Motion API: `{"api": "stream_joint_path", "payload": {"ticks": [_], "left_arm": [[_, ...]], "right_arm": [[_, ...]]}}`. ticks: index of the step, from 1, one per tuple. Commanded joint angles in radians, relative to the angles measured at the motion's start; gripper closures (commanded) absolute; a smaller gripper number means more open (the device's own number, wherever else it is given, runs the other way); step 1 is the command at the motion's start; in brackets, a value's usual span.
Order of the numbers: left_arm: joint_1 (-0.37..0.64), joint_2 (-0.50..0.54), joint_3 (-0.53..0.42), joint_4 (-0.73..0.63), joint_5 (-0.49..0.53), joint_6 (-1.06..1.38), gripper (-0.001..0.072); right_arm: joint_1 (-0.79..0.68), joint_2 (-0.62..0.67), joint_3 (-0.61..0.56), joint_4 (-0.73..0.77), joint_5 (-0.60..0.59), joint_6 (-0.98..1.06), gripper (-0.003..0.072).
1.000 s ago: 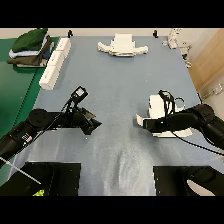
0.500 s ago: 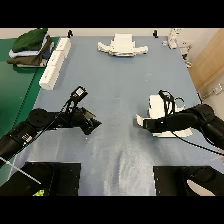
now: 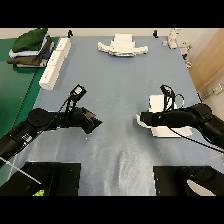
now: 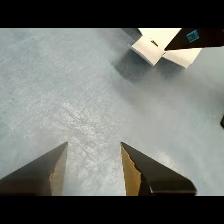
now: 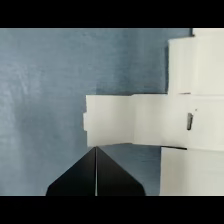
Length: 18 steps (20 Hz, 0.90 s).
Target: Fold the box.
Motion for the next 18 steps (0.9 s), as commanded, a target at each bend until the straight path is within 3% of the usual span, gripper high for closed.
{"api": "stream_joint_path", "payload": {"ticks": [1,2,5,7,8,9,12,15,18], "left_arm": [[0.001,0.001,0.001,-0.011,0.006,-0.116,0.0230],[0.001,0.001,0.002,-0.011,0.008,-0.156,0.0230],[0.001,0.001,0.011,-0.010,0.007,-0.298,0.0230],[0.001,0.001,0.026,-0.010,0.008,-0.372,0.0232],[0.001,0.001,0.037,-0.010,0.007,-0.390,0.0302],[0.001,0.001,0.049,-0.010,0.007,-0.402,0.0420],[0.001,0.000,0.091,-0.010,0.006,-0.435,0.0425],[0.003,-0.001,0.127,-0.010,0.004,-0.490,0.0424],[0.020,-0.001,0.137,-0.010,-0.014,-0.520,0.0417]], "right_arm": [[-0.076,-0.005,0.071,-0.027,0.009,0.045,0.0520],[-0.149,-0.005,0.134,-0.077,-0.078,0.043,0.0298],[-0.418,-0.019,0.318,-0.322,-0.386,-0.025,0.0281],[-0.643,-0.066,0.397,-0.408,-0.509,-0.179,0.0281],[-0.751,-0.102,0.418,-0.398,-0.526,-0.253,0.0281],[-0.861,-0.148,0.433,-0.365,-0.526,-0.327,0.0281],[-1.113,-0.322,0.475,-0.171,-0.484,-0.544,0.0281],[-1.248,-0.511,0.575,0.081,-0.556,-0.728,0.0281],[-1.280,-0.649,0.685,0.111,-0.657,-0.827,0.0281]]}}
